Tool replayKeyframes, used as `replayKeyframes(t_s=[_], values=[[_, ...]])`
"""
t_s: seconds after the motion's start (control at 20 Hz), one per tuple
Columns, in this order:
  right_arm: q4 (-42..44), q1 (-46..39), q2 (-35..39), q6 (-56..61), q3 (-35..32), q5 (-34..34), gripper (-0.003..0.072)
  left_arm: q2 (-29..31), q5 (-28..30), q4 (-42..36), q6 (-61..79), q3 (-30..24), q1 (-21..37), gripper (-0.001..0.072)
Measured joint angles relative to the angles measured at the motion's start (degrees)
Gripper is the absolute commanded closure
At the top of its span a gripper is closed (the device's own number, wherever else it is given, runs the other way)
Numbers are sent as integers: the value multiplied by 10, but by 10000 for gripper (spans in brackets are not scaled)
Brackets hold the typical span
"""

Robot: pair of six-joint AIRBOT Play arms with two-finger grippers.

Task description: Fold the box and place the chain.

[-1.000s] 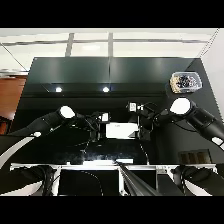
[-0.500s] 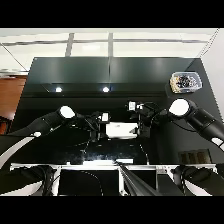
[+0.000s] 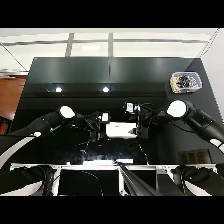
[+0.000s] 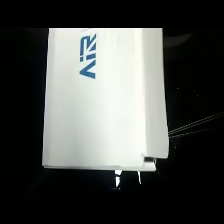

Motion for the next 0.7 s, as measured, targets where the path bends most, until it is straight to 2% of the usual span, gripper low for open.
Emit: replayKeyframes(t_s=[0.7], values=[[16, 3, 0, 4, 0, -10, 205, 0, -2, 0, 1, 0, 0, 264]])
